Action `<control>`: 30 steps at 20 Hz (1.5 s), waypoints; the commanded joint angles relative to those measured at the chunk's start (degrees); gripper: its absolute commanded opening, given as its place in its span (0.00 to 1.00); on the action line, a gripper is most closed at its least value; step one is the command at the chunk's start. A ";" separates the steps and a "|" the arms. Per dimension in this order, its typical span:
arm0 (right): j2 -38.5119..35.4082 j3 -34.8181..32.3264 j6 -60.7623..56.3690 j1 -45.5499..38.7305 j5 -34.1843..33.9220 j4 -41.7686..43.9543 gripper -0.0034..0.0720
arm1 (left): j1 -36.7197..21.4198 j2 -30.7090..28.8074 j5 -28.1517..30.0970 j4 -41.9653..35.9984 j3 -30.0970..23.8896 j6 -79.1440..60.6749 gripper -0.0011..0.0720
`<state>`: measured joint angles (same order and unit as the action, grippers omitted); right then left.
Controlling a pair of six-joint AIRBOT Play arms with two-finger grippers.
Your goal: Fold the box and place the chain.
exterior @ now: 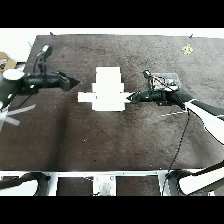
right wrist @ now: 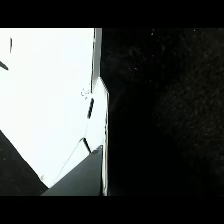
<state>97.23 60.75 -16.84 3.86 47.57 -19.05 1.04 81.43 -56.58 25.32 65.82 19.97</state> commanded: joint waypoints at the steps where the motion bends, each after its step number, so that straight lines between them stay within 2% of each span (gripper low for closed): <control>1: 1.46 1.92 0.83 0.00 0.11 -1.40 0.04 | -0.02 16.63 -12.13 0.83 17.29 3.61 0.54; 2: 1.81 2.25 0.74 0.00 0.24 -2.21 0.04 | -0.02 20.09 -14.14 1.62 21.59 5.46 0.54; 3: 1.88 2.36 0.79 0.00 0.26 -2.21 0.04 | -0.02 23.39 -16.37 1.88 25.92 7.02 0.59; 5: 1.86 2.45 0.83 0.00 0.20 -2.89 0.05 | 0.13 29.51 -20.28 2.40 34.86 9.27 0.59; 7: 1.86 2.47 0.85 0.00 0.20 -3.08 0.04 | 1.49 34.03 -21.70 7.67 41.97 10.93 0.59; 9: 1.86 2.47 1.31 0.00 0.20 -3.08 0.04 | 3.69 37.35 -21.97 13.35 46.82 12.09 0.59; 11: 1.84 2.47 2.62 0.00 0.20 -3.08 0.04 | 5.38 40.57 -21.84 13.94 50.69 12.68 0.59; 14: 1.84 2.47 2.75 0.02 0.17 -3.10 0.05 | 6.54 43.95 -21.44 12.68 52.09 13.66 0.59; 17: 1.84 2.47 2.97 0.02 0.22 -3.10 0.05 | 6.54 46.60 -21.97 6.51 52.09 13.46 0.59; 23: 1.84 2.49 3.39 0.09 0.55 -3.10 0.05 | 6.54 49.55 -23.78 0.20 52.06 12.50 0.59; 30: 1.84 2.51 3.58 0.13 0.66 -3.15 0.04 | 7.65 49.83 -24.50 -0.44 52.06 11.41 0.56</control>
<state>99.04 63.20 -13.34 3.95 48.18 -22.26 7.92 131.09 -80.36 25.34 117.84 32.05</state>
